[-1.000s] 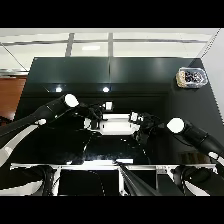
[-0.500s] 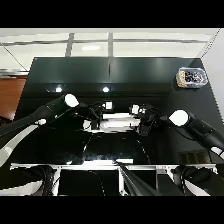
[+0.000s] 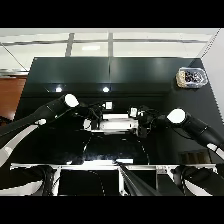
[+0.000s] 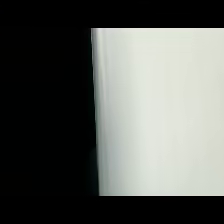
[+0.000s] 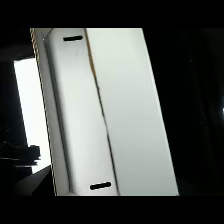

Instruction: Fold the box and place the chain.

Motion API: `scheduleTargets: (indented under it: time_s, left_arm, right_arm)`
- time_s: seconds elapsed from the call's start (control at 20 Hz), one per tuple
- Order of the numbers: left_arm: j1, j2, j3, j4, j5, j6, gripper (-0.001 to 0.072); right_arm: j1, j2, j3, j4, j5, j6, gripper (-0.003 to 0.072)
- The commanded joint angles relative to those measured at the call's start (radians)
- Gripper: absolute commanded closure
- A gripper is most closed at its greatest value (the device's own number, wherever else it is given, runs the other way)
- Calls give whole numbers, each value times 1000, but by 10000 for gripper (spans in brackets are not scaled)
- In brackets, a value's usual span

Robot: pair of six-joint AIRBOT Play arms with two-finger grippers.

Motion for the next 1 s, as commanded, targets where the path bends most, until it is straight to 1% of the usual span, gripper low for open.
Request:
scheduleTargets:
  time_s: [0.0,0.25,0.5,0.7,0.95]
  left_arm:
    - [1,0,1,0,3,-1,682]
    - [1,0,1,0,-1,-1,681]
    - [1,0,1,-2,0,-1,682]
    - [0,0,1,-40,0,-1,682]
    - [1,0,1,-44,1,0,681]
  right_arm:
    - [0,-51,-3,44,20,-80,-23]
    - [-21,-128,-3,42,11,-120,-23]
    - [-37,-143,-3,46,13,-131,-23]
    - [-38,-170,-3,49,12,-138,-23]
    - [-38,-183,-3,49,11,-146,-22]
